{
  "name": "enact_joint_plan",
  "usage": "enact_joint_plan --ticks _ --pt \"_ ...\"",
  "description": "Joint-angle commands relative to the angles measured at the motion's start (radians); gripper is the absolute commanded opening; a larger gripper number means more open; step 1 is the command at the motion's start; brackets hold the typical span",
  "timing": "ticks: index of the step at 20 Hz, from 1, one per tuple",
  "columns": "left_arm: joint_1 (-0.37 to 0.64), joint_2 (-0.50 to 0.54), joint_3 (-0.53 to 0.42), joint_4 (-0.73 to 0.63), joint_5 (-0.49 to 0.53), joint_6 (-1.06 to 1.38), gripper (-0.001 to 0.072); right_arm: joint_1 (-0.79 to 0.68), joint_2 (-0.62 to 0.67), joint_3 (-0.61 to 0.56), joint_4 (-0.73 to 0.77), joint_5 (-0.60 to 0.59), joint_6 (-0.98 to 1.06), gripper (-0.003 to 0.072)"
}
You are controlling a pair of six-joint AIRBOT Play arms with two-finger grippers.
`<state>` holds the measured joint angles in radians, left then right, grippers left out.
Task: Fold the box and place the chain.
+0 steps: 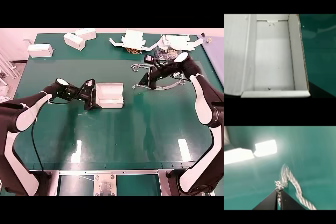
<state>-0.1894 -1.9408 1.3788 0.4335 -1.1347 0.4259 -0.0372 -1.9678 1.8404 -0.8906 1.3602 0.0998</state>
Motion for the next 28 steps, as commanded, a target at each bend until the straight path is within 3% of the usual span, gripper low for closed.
enact_joint_plan --ticks 1,7,11,14,19,24,28 --pt "0.0 0.0 0.001 0.0 0.001 0.0 0.049 0.011 0.107 0.001 0.093 0.081 0.053 0.0005" --pt "0.0 0.0 0.001 0.0 0.0 0.0 0.049 0.042 0.325 0.001 0.095 0.149 0.158 0.0005" --pt "0.0 0.0 0.001 0.0 0.001 0.0 0.049 0.084 0.454 0.001 0.138 0.148 0.22 0.0005" --pt "0.0 0.0 0.001 0.0 0.0 0.0 0.049 0.135 0.521 0.001 0.185 0.083 0.241 0.0005" --pt "0.0 0.0 0.001 0.0 0.001 0.0 0.049 0.237 0.529 -0.001 0.185 0.029 0.34 0.0005" --pt "0.0 0.0 0.001 0.0 0.0 0.0 0.049 0.343 0.507 -0.059 0.184 -0.149 0.371 0.0005" --pt "0.0 0.0 0.001 0.0 0.0 0.0 0.049 0.388 0.447 -0.149 0.189 -0.149 0.443 0.0005"
